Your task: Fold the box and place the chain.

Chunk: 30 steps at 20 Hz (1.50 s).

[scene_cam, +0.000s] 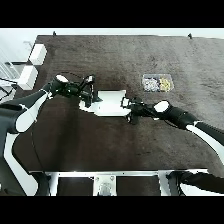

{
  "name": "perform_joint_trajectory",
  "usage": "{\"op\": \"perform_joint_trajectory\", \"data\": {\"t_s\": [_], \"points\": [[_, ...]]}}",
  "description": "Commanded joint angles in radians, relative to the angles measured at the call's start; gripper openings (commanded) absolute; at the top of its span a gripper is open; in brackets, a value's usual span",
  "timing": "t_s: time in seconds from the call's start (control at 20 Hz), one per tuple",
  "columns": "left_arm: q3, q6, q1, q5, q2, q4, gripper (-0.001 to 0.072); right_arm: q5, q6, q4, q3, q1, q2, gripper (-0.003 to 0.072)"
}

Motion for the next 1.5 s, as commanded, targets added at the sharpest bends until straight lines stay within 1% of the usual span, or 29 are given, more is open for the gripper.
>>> {"op": "perform_joint_trajectory", "data": {"t_s": [0.0,0.3,0.45,0.65,0.75,0.8,1.0,1.25,1.45], "points": [[0.000,0.000,0.000,0.000,-0.001,0.000,0.0020,-0.008,0.005,0.021,0.018,-0.026,0.031,0.0630],[0.000,0.000,0.000,0.000,-0.001,0.000,0.0020,-0.004,-0.003,0.042,0.037,-0.034,0.029,0.0630],[0.000,0.000,0.000,0.000,-0.001,0.000,0.0020,0.019,-0.004,0.043,0.072,-0.037,-0.005,0.0630],[0.000,0.000,0.000,0.000,-0.001,-0.001,0.0020,0.103,-0.006,0.043,0.117,-0.091,-0.048,0.0630],[0.000,0.000,0.000,0.000,-0.001,-0.001,0.0021,0.170,-0.011,0.043,0.135,-0.114,-0.058,0.0630],[0.000,0.000,0.000,0.000,-0.001,-0.001,0.0021,0.208,-0.021,0.043,0.150,-0.124,-0.072,0.0630],[0.000,0.000,0.000,0.000,-0.001,-0.001,0.0020,0.297,-0.026,0.043,0.219,-0.154,-0.145,0.0630],[0.000,0.000,0.000,0.000,-0.001,-0.008,0.0020,0.313,-0.055,0.042,0.278,-0.167,-0.180,0.0630],[0.000,0.000,0.000,0.000,-0.001,-0.008,0.0021,0.404,-0.055,0.034,0.336,-0.179,-0.239,0.0630]]}}
